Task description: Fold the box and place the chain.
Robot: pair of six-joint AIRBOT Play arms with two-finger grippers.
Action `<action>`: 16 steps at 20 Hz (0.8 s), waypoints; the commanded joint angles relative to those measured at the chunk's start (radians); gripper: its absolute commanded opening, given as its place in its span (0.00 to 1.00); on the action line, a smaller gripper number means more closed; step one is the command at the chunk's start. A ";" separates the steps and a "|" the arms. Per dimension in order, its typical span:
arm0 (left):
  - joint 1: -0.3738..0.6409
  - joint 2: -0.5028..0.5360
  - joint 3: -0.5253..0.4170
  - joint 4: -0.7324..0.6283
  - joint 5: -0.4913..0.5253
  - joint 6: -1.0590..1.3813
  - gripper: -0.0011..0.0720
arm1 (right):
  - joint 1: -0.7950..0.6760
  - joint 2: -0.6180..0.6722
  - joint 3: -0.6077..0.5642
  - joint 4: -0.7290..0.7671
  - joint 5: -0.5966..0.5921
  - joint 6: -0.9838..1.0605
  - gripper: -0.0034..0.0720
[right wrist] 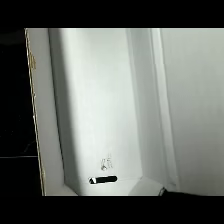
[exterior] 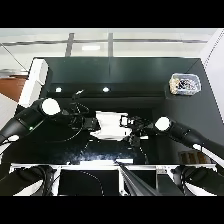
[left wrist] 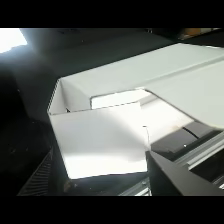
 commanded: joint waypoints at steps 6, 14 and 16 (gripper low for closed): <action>0.088 0.127 0.004 0.011 -0.072 0.004 0.99 | 0.000 0.000 0.000 0.000 0.001 0.000 0.68; 0.353 0.251 -0.002 0.212 -0.147 0.037 0.05 | 0.000 0.000 0.000 0.000 0.002 0.000 0.68; 0.434 0.252 -0.036 0.212 -0.138 0.057 0.05 | 0.000 0.000 0.000 0.000 0.002 0.000 0.68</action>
